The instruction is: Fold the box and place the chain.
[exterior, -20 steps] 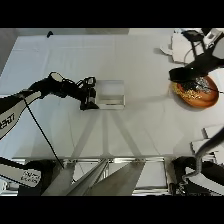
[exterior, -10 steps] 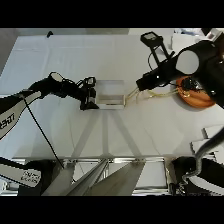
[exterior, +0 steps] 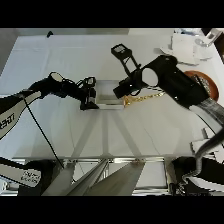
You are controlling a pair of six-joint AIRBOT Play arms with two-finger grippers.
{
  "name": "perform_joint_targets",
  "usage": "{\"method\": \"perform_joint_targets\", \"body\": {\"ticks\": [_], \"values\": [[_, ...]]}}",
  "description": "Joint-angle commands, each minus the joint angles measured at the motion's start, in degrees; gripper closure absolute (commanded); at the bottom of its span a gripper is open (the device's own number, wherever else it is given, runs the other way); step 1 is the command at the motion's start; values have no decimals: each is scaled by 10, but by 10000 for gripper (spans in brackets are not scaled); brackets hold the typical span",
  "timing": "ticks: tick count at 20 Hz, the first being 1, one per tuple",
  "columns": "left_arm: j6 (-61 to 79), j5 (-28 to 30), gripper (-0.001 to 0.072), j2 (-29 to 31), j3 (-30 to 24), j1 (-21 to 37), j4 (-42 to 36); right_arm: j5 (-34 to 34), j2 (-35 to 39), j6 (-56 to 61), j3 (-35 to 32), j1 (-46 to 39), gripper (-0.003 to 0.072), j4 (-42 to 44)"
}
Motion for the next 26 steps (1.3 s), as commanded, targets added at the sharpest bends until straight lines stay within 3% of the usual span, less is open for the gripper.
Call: {"method": "perform_joint_targets", "body": {"ticks": [1, 3, 7, 14, 15, 16, 17, 24, 26], "values": [[0, 0, 314, 0, 0, 0, 0, -92, -27, 0, 1, 27, 674, -5], [0, 0, 314, 0, 0, 0, 0, -90, -43, 3, 1, 31, 674, -28], [0, 0, 314, 0, 0, 0, 0, -10, -78, 46, 0, 31, 674, -111], [0, 0, 314, 0, 0, 0, 0, 49, -85, 45, 0, 31, 670, -111], [0, 0, 314, 0, 0, 0, 0, 54, -85, 45, 0, 31, 648, -110], [0, 0, 314, 0, 0, 0, 0, 58, -85, 43, 0, 31, 558, -106], [0, 0, 314, 0, 0, 0, 0, 62, -85, 35, 0, 31, 521, -100], [0, 0, 314, 0, 0, 0, 0, 71, -83, -21, 0, 29, 503, -81], [0, 0, 314, 0, 0, 0, 0, 85, -72, -77, 0, 21, 457, -83]]}}
